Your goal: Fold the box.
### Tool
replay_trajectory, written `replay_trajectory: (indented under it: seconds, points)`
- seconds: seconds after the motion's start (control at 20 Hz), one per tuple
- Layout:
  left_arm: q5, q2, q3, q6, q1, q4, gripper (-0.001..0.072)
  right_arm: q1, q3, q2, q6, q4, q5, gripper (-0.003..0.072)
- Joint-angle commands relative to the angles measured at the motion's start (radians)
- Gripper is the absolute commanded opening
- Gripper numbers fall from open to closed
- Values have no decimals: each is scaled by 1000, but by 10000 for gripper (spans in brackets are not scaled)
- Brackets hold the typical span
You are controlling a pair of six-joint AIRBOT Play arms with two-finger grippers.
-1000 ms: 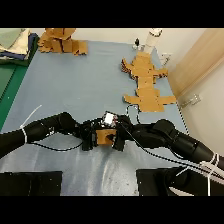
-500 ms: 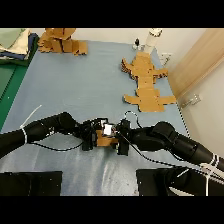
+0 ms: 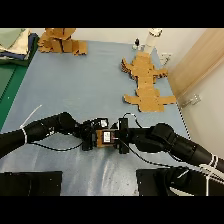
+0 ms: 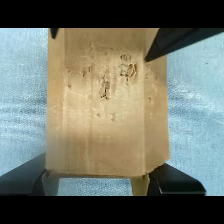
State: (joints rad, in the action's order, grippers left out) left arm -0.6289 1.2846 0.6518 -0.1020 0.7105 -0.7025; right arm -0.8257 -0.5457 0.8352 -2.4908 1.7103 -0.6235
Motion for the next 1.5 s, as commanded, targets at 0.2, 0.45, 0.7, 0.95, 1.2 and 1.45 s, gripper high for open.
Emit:
replay_trajectory:
  seconds: [0.2,0.45,0.7,0.95,1.2,1.45]
  points:
    - [0,0,-1,0,0,0,505,-43,69,-1,-16,-1,101,536]
    - [0,1,-1,0,0,0,505,-43,88,0,-16,-21,174,531]
    - [0,0,-1,0,0,0,505,-46,88,-2,-16,-28,174,350]
    - [0,0,-1,0,0,0,505,-74,88,-29,-16,-69,171,216]
    - [0,1,-1,0,0,0,505,-74,88,-61,-15,-69,171,215]
    - [0,1,-1,0,0,0,505,-74,88,-95,-15,-92,171,216]
